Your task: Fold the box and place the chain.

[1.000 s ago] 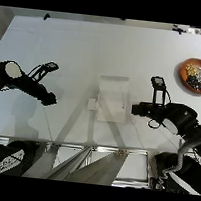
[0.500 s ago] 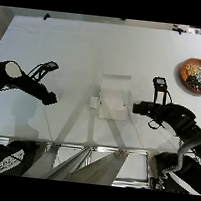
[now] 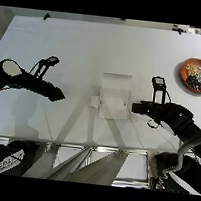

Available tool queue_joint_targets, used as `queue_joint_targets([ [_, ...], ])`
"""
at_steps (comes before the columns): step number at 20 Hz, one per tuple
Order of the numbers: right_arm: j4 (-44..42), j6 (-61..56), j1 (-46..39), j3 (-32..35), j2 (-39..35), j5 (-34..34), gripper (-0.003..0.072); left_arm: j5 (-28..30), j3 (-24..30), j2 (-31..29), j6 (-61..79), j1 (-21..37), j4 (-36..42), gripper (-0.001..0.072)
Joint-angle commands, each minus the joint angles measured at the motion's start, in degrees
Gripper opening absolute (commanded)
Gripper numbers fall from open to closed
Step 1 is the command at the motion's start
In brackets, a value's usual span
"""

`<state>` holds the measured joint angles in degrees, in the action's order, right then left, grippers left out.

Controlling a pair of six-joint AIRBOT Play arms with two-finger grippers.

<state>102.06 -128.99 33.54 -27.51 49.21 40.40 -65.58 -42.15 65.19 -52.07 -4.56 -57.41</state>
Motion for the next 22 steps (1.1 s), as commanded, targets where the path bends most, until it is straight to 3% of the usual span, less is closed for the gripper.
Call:
queue_joint_targets([
  [1,-0.2,0.0,0.1,0.0,0.3,-1.6,0.0018,1.7,0.0,0.0,8.1,-0.2,8.1,0.0379],
  [2,-0.3,0.0,0.1,0.0,0.3,-1.9,0.0018,3.2,0.0,0.1,12.1,-0.3,13.0,0.0387],
  [4,-0.4,0.0,0.1,0.0,0.3,-2.1,0.0018,7.5,-0.2,0.5,18.3,-1.7,23.3,0.0487],
  [6,-0.4,0.0,0.1,0.0,0.3,-2.3,0.0018,8.7,-2.0,3.2,21.6,-4.2,29.5,0.0500],
  [9,-0.5,0.0,0.1,0.0,0.3,-2.5,0.0018,5.7,-8.7,12.3,21.6,-8.4,28.6,0.0524],
  [11,-0.6,0.0,0.1,0.0,0.3,-2.5,0.0018,4.0,-14.9,20.2,20.6,-10.9,27.4,0.0588],
  [15,-0.6,0.0,0.1,0.0,0.3,-2.5,0.0018,-3.2,-26.9,33.0,19.0,-12.9,25.2,0.0635],
  [22,-0.8,0.0,0.1,0.0,0.3,-2.3,0.0018,-5.5,-35.8,39.4,22.8,-14.6,24.1,0.0633],
])
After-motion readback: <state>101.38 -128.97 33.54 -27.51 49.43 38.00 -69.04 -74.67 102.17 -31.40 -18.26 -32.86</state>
